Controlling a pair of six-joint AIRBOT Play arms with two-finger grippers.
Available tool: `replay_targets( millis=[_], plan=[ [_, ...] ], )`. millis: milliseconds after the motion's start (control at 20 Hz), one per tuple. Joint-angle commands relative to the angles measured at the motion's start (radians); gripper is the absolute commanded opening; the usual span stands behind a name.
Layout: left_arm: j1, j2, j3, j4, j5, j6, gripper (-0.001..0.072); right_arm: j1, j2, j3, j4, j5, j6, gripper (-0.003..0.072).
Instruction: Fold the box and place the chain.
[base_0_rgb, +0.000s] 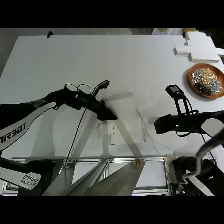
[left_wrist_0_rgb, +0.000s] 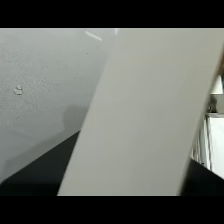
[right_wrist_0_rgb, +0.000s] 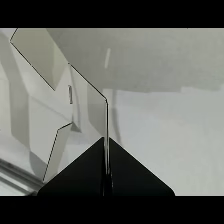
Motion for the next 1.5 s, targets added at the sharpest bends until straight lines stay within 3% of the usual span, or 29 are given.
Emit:
replay_targets(
  millis=[0,100,200,450,500,600,750,1050,1250,1450],
  plan=[
    [0.023,0.003,0.0,0.018,-0.013,0.011,0.0267,0.001,0.001,0.0,0.0,0.0,0.0,0.0017],
    [0.047,0.008,0.0,0.023,-0.026,0.027,0.0083,0.001,0.001,0.0,0.0,0.0,0.0,0.0017],
    [0.057,0.013,0.0,0.023,-0.051,0.083,0.0004,0.001,0.001,0.0,0.0,0.0,-0.001,0.0017],
    [0.045,0.023,0.0,0.037,-0.061,0.174,0.0002,0.001,0.001,0.0,0.002,0.0,0.0,0.002],
    [0.04,0.036,0.0,0.048,-0.048,0.196,0.0002,0.001,0.001,0.0,0.002,-0.004,-0.001,0.0064],
    [0.027,0.086,0.0,0.097,0.024,0.206,0.0001,0.001,0.001,0.003,0.002,-0.009,-0.001,0.0233],
    [0.003,0.176,0.0,0.201,0.105,0.204,0.0002,0.001,0.002,0.032,0.0,-0.007,-0.009,0.0322],
    [-0.107,0.209,0.0,0.421,0.198,0.087,0.0006,0.001,0.001,0.089,-0.15,-0.007,-0.012,0.0322],
    [-0.171,0.209,0.0,0.399,0.339,0.064,0.0005,0.001,0.001,0.089,-0.167,-0.008,-0.012,0.0322],
    [-0.208,0.209,0.0,0.4,0.411,0.023,0.0003,0.001,0.001,0.089,-0.167,-0.012,-0.012,0.0321]
  ],
)
